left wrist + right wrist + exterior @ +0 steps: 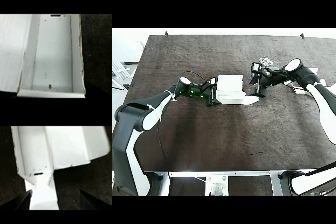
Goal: Fold the box and place the chain.
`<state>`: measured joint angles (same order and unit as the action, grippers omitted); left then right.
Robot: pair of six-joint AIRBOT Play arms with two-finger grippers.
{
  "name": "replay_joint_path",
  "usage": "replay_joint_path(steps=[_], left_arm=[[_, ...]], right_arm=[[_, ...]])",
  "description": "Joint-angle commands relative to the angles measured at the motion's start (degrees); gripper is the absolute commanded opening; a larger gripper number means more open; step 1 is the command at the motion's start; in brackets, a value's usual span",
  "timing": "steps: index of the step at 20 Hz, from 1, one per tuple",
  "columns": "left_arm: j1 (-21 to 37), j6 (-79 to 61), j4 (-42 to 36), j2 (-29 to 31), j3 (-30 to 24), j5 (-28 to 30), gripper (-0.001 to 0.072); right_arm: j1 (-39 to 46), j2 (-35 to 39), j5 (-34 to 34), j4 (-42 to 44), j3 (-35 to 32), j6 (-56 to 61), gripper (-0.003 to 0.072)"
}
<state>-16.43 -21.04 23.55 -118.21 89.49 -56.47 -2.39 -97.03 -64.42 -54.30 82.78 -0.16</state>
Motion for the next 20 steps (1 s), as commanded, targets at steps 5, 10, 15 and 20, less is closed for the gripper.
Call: replay_joint_path(steps=[5,10,15,20], left_arm=[[0.0,0.0,0.0,0.0,0.0,0.0,0.0620],[0.0,0.0,0.0,0.0,0.0,0.0,0.0619],[0.0,0.0,0.0,0.0,0.0,0.0,0.0619],[0.0,0.0,0.0,0.0,0.0,0.0,0.0619]], right_arm=[[-0.4,-4.5,0.0,0.3,-1.3,-2.1,0.0665],[-0.6,-5.5,-0.1,4.1,-1.3,-3.1,0.0619],[-1.4,-5.8,-0.1,4.4,-1.6,-3.1,0.0544],[-2.1,-5.9,-0.1,6.3,-1.7,-3.6,0.0268]])
